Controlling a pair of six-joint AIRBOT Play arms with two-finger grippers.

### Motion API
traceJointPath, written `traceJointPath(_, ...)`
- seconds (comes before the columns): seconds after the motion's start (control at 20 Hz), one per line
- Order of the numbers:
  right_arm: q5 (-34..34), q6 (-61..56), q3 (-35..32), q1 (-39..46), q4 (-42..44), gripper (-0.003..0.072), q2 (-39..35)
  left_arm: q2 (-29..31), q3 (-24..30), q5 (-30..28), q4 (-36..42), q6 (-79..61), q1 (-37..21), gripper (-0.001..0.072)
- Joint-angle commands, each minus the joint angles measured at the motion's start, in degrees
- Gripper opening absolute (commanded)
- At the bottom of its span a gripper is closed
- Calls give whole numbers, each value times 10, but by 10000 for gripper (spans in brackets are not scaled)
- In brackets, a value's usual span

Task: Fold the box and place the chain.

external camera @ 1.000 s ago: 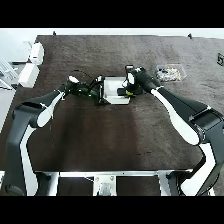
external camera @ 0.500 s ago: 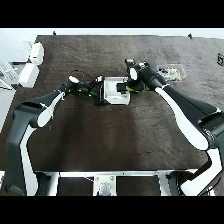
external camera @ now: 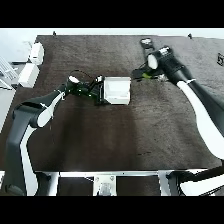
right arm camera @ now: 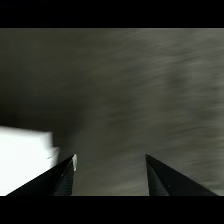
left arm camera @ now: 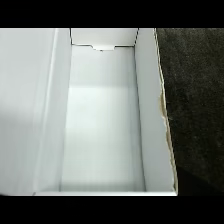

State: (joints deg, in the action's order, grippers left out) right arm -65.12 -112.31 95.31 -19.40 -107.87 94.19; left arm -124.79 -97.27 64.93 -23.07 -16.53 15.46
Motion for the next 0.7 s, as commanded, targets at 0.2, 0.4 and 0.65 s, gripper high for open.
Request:
traceJointPath(0.2,152,119,0,195,83,519,29,0,0,0,0,0,0,282)
traceJointPath(0.4,179,190,17,263,135,519,73,0,0,1,0,0,0,283)
traceJointPath(0.65,179,273,87,282,202,519,154,0,0,1,0,0,0,282)
